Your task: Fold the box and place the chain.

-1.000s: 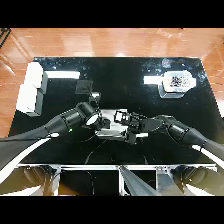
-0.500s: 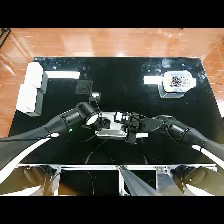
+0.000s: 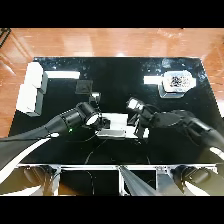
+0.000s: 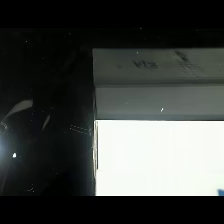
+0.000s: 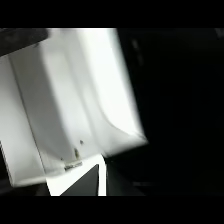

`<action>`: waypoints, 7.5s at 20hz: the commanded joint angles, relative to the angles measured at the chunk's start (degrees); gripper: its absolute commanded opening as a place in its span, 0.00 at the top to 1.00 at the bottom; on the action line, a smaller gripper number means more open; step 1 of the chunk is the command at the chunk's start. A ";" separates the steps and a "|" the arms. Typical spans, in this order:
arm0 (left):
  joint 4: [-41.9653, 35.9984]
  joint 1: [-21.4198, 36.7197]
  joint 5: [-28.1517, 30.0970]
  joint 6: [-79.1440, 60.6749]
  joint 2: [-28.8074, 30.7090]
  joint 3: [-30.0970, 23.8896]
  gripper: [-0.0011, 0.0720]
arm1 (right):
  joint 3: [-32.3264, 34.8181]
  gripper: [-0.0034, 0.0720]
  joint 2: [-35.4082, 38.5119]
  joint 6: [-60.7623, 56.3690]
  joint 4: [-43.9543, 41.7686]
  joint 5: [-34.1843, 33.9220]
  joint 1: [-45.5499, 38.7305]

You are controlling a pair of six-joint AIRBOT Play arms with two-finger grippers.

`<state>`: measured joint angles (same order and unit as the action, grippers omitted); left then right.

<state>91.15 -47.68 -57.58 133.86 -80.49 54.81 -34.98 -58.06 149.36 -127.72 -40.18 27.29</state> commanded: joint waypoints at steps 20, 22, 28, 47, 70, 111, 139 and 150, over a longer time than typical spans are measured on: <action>-0.15 -0.20 -0.70 -0.59 -0.02 -0.02 0.96 | 12.57 0.92 0.92 -53.92 -4.50 -12.15 -29.11; -0.15 -0.17 -0.70 -0.59 -0.02 -0.02 0.96 | 12.57 0.92 -2.80 -53.75 -6.60 -10.56 -25.79; -0.15 -0.17 -0.72 -0.59 -0.02 -0.02 0.96 | 9.22 0.74 -7.43 -53.72 -10.62 -7.08 -17.11; -0.15 -0.17 -0.74 -0.59 -0.02 -0.02 0.96 | -1.44 0.16 -7.43 -52.59 -14.10 -12.46 -4.00; -0.13 -0.17 -0.50 -0.59 -0.02 -0.02 0.96 | -9.81 0.33 -12.72 -89.64 23.43 -6.36 15.04; -0.17 -0.20 0.13 -0.59 -0.02 0.00 0.96 | -20.22 0.92 -24.11 -102.07 31.76 -12.94 18.53; -0.85 -0.20 0.17 -0.59 -0.02 0.04 0.96 | -20.33 0.46 4.63 -87.32 44.09 -36.72 12.59; -1.86 -0.20 0.39 -0.63 -0.02 0.04 0.96 | -23.54 0.02 -5.68 -73.31 41.07 -15.30 -29.79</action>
<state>89.34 -47.86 -57.30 133.25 -80.49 54.81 -56.47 -57.43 70.65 -81.47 -62.89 6.15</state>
